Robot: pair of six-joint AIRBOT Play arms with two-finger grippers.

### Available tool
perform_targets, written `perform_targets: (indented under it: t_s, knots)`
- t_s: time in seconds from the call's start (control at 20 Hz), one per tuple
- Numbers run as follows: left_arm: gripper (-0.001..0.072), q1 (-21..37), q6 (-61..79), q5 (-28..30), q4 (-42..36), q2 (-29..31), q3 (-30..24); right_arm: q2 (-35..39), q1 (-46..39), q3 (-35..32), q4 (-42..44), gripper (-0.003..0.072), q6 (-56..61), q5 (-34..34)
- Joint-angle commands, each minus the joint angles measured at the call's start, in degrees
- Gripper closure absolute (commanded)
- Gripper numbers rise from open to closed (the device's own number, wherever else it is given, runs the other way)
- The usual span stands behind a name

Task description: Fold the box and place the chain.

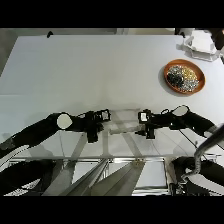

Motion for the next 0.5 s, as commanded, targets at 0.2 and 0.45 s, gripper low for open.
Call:
perform_targets:
  t_s: [0.2,0.45]
  knots:
    - [0.0552,0.7,5.5,-0.1,-1.2,-3.3,0.0,0.0,0.0,0.0,0.0,0.027,0.0,0.0]
    - [0.0491,3.2,6.2,-0.8,-1.4,-0.7,0.0,0.0,0.0,0.0,0.0,0.027,0.0,0.0]
